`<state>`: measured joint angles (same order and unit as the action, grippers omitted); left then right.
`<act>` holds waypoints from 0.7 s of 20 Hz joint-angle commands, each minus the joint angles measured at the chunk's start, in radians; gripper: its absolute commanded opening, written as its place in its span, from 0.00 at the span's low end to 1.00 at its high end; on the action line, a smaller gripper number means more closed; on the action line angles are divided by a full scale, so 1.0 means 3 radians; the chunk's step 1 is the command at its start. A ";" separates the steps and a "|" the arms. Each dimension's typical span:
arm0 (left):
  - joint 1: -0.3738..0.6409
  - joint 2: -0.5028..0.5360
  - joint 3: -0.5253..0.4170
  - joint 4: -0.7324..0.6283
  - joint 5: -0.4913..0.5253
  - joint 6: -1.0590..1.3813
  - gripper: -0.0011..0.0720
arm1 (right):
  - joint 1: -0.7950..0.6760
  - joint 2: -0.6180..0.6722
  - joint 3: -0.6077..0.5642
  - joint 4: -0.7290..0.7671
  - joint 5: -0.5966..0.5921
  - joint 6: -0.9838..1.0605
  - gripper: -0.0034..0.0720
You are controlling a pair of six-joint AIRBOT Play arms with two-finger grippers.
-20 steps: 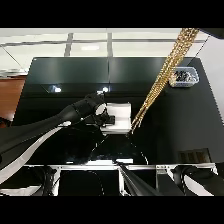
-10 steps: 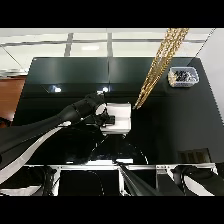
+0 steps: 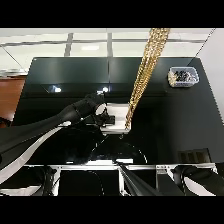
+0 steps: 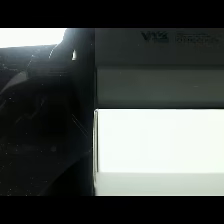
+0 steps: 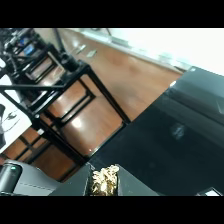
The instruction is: Fold the box and place the chain.
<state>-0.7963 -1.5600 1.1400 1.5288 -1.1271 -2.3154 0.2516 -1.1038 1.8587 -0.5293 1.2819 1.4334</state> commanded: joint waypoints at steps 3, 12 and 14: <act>0.0004 0.0000 0.0001 0.0000 0.0001 0.0001 0.05 | 0.0187 -0.0056 0.0001 -0.0015 -0.0100 -0.0011 0.06; 0.0004 0.0000 0.0001 0.0000 0.0001 0.0001 0.05 | 0.0187 -0.0195 -0.0045 -0.0524 0.0334 0.0064 0.06; 0.0004 0.0000 0.0001 0.0000 0.0000 0.0001 0.05 | 0.0187 -0.0193 -0.0093 -0.0722 0.0502 0.0089 0.06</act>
<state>-0.7963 -1.5600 1.1400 1.5288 -1.1267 -2.3154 0.3069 -1.1584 1.8446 -0.6472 1.3548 1.4422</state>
